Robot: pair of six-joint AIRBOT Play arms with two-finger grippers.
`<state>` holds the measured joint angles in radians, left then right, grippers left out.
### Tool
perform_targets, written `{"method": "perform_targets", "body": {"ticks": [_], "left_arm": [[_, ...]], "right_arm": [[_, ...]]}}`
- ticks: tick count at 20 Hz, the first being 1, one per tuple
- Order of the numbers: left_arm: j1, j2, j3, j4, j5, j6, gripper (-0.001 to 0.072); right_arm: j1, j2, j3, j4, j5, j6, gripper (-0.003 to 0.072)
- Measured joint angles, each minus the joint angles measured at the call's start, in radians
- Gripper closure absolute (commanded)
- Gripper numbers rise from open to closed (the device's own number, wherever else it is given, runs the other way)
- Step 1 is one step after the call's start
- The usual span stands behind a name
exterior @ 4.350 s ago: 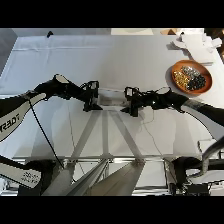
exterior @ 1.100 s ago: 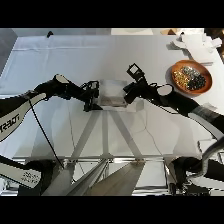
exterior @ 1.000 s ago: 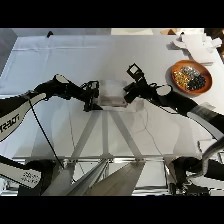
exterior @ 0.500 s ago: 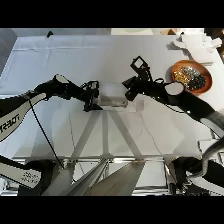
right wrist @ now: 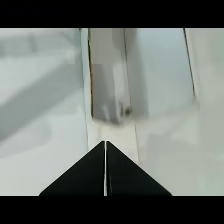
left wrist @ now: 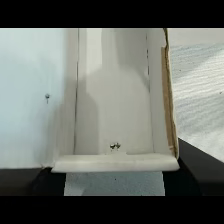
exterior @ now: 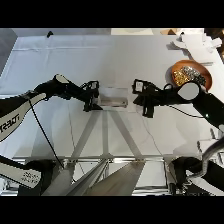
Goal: Fold the box and place the chain.
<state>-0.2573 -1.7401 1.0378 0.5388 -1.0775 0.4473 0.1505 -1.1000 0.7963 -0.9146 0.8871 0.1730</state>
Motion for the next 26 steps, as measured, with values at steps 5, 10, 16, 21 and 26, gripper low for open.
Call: {"method": "perform_targets", "body": {"ticks": [5, 10, 16, 21, 26], "left_arm": [[0.000, 0.000, 0.000, 0.000, 0.000, 0.000, 0.0499], [0.000, 0.000, 0.000, 0.000, 0.000, -0.001, 0.0499], [0.000, 0.000, 0.000, 0.000, 0.000, -0.001, 0.0499], [0.000, 0.000, 0.000, 0.000, 0.000, -0.001, 0.0499], [0.000, 0.000, 0.000, 0.000, 0.000, -0.002, 0.0499]], "right_arm": [[-0.055, -0.116, 0.000, 0.019, -0.036, -0.031, 0.0507], [-0.065, -0.229, 0.000, 0.176, -0.063, -0.283, 0.0413], [-0.034, -0.277, 0.000, 0.289, -0.071, -0.495, 0.0460], [-0.019, -0.284, 0.000, 0.309, -0.086, -0.537, 0.0505], [-0.016, -0.285, 0.000, 0.316, -0.098, -0.547, 0.0536]]}}
